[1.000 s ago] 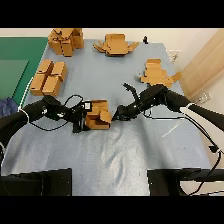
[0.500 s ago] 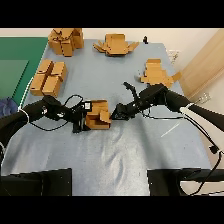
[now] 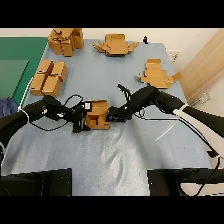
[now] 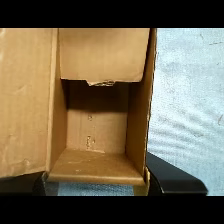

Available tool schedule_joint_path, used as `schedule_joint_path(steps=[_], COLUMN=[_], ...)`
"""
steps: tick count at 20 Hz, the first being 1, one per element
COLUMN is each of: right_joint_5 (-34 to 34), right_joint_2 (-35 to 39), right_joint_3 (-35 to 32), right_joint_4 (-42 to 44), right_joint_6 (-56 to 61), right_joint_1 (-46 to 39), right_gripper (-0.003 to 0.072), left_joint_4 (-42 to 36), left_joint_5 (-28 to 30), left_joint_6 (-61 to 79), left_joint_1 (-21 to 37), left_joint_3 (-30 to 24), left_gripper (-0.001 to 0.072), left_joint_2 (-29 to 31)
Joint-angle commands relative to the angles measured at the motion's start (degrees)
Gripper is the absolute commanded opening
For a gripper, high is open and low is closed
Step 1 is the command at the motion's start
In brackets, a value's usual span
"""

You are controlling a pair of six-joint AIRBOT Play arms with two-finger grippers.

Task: Fold the box.

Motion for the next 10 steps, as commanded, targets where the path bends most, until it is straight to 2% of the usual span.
schedule_joint_path(steps=[1, 6, 10], right_joint_5=[1.29, -1.68, -9.25], right_joint_2=[-0.26, -2.32, -6.64], right_joint_3=[4.57, 10.91, 15.47], right_joint_4=[-15.06, -24.96, -30.77], right_joint_6=[15.13, 25.97, 33.44], right_joint_1=[4.68, 9.57, 12.15], right_gripper=[0.0374, 0.0374, 0.0373], left_joint_4=[0.0, -0.02, -0.02], left_joint_5=[0.04, 0.0, -0.04], left_joint_6=[0.02, 0.02, 0.0], left_joint_1=[0.0, -0.02, -0.02], left_joint_3=[0.02, 0.02, 0.02], left_gripper=[0.0168, 0.0167, 0.0168], left_joint_2=[0.04, 0.04, 0.04])
